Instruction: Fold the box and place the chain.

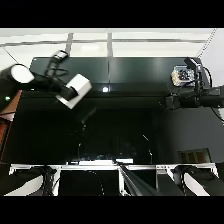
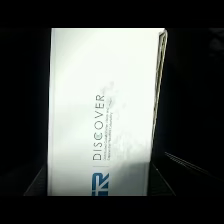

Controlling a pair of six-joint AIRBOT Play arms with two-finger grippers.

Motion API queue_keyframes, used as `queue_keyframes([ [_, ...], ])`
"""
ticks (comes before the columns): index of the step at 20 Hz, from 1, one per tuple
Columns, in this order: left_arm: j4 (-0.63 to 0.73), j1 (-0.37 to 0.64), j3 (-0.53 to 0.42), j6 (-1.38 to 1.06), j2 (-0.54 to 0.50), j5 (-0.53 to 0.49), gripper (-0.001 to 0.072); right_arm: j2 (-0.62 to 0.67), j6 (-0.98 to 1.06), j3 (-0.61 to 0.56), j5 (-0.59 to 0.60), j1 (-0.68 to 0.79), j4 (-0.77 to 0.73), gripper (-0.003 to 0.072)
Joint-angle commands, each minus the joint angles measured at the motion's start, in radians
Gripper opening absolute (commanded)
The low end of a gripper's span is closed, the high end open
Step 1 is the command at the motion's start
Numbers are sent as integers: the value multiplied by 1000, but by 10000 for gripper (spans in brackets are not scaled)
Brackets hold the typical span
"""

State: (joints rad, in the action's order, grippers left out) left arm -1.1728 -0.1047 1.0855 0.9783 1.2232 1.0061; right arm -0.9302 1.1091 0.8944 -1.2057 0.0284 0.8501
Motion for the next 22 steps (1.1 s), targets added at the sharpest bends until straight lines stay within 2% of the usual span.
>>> queue_keyframes([
  [1, 2, 175, 53, 21, 14, -3, 282, 1, 1, 0, 27, 1, 0, 21],
  [4, 2, 263, 159, 21, 87, -45, 282, 0, 1, 0, 68, 1, -1, 21],
  [8, -21, 316, 371, 29, 305, -45, 282, 0, 1, 0, 119, 1, -3, 21],
  [11, -124, 342, 530, 127, 484, -48, 283, 0, 1, 0, 122, 1, -2, 21],
  [14, -205, 374, 651, 145, 604, -51, 283, 0, 1, 0, 122, 1, -3, 21],
  [16, -194, 410, 739, 190, 677, -40, 284, 0, 1, 0, 124, 1, -3, 21],
  [19, -156, 444, 813, 193, 752, -47, 284, -1, 1, 0, 138, 1, -3, 21],
  [22, -138, 462, 825, 223, 803, -70, 285, -1, 1, 0, 137, 1, -3, 21],
])
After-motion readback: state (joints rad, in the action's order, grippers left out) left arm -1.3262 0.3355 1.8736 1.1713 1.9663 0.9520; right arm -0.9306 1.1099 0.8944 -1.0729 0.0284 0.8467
